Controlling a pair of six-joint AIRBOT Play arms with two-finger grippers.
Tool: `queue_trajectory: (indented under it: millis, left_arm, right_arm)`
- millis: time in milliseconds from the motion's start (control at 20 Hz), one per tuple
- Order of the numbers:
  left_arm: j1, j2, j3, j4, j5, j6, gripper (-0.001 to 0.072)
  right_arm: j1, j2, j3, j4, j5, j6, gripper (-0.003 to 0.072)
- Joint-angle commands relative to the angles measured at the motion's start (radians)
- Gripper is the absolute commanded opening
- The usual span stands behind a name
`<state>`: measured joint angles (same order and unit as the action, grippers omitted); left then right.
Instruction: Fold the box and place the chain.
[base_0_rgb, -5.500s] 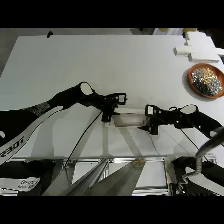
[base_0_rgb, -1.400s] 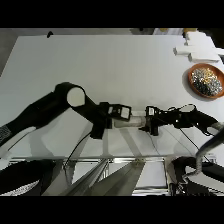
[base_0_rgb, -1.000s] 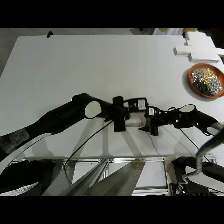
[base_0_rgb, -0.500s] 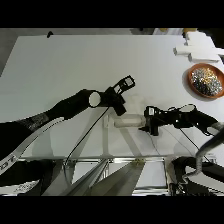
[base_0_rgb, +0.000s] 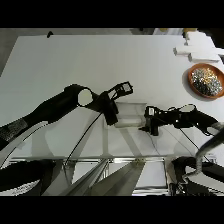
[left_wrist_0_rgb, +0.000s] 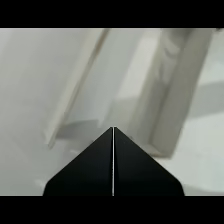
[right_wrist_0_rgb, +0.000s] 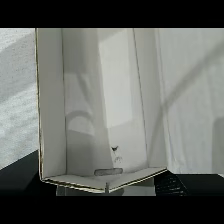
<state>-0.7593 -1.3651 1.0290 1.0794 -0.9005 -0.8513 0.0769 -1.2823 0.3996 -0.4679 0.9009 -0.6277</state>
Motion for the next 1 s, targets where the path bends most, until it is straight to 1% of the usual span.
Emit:
queue_trajectory:
  millis: [0, 200, 300, 350, 400, 450, 500, 550, 800, 850, 900, 950]
  left_arm:
    - [0.002, 0.022, -0.035, 0.031, -0.095, -0.028, 0.0006]
    - [0.041, 0.022, -0.13, 0.034, -0.083, -0.005, 0.001]
    - [0.07, 0.022, -0.174, 0.034, -0.062, 0.063, 0.0012]
    - [0.081, 0.022, -0.191, 0.033, -0.044, 0.113, 0.0025]
    - [0.089, 0.022, -0.206, 0.032, -0.023, 0.183, 0.0103]
    - [0.094, 0.022, -0.213, 0.032, -0.007, 0.265, 0.0217]
    - [0.096, 0.022, -0.216, 0.032, 0.011, 0.336, 0.0295]
    - [0.1, 0.022, -0.217, 0.018, 0.032, 0.41, 0.0349]
    - [0.099, 0.022, -0.217, -0.067, 0.12, 0.672, 0.0355]
    - [0.099, 0.021, -0.217, -0.086, 0.134, 0.698, 0.0376]
    - [0.099, 0.021, -0.217, -0.103, 0.148, 0.709, 0.0417]
    - [0.098, 0.021, -0.217, -0.115, 0.158, 0.711, 0.0417]
  right_arm:
    - [0.001, 0.001, 0.0, 0.001, 0.0, 0.001, 0.0398]
    - [0.001, 0.001, 0.0, 0.001, 0.0, 0.001, 0.0398]
    - [0.001, 0.001, 0.0, 0.001, 0.0, 0.001, 0.0398]
    - [0.001, 0.001, 0.001, 0.001, 0.0, 0.001, 0.0398]
    - [0.001, 0.001, 0.0, 0.001, 0.0, 0.001, 0.0398]
    - [0.001, 0.001, 0.0, 0.001, 0.0, 0.001, 0.0398]
    - [0.001, 0.001, 0.0, 0.001, 0.0, 0.001, 0.0398]
    - [0.001, 0.001, 0.0, 0.001, 0.0, 0.001, 0.0398]
    - [0.001, 0.001, 0.0, 0.001, 0.0, 0.001, 0.0398]
    - [0.001, 0.001, 0.0, 0.001, 0.0, 0.001, 0.0398]
    - [0.001, 0.001, 0.0, 0.001, 0.0, 0.001, 0.0398]
    - [0.001, 0.001, 0.001, 0.001, 0.0, 0.001, 0.0398]
